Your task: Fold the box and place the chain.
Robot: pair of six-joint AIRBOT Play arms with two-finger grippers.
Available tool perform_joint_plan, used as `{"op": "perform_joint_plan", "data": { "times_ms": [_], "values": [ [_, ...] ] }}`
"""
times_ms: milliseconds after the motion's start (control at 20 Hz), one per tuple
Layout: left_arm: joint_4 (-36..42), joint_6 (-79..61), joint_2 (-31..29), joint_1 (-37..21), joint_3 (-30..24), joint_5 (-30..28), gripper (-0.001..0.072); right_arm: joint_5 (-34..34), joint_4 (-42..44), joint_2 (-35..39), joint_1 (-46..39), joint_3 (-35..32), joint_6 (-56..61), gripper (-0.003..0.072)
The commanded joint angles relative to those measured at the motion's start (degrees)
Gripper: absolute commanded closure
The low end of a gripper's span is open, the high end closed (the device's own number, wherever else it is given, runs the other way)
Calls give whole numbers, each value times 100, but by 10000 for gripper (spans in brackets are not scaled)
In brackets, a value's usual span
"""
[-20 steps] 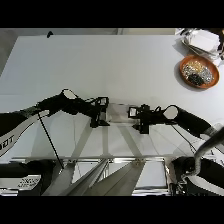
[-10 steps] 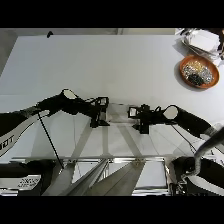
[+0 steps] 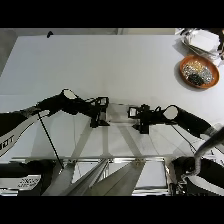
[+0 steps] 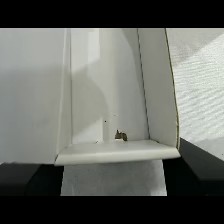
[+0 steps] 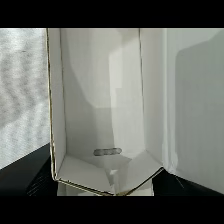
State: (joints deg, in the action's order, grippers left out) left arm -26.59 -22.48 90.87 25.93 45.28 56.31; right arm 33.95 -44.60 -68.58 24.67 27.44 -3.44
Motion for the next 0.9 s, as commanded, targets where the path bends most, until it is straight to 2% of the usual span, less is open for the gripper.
{"op": "perform_joint_plan", "data": {
  "times_ms": [0, 50, 100, 250, 550, 750, 850],
  "values": [
    [0, -2, 2, 0, -4, 2, 366, -35, -184, 28, 2, 0, 17, 258],
    [0, -2, 0, 0, -4, 2, 366, -44, -214, 68, 2, 0, 17, 90],
    [0, -4, 2, 0, -4, 2, 366, -72, -216, 136, 2, 0, 17, -6],
    [0, -2, 0, 0, -4, 2, 366, -61, -249, 402, 2, 0, 66, -5],
    [0, -2, 2, 0, -4, 2, 366, 31, -1714, 1128, 2, 0, 1316, -5],
    [2, -2, 0, 0, -4, 4, 366, 671, -2649, 1403, -7, 0, 1982, -5],
    [2, -2, 2, 0, -4, 2, 366, 1005, -2800, 1519, -149, 0, 2299, -5]
  ]
}}
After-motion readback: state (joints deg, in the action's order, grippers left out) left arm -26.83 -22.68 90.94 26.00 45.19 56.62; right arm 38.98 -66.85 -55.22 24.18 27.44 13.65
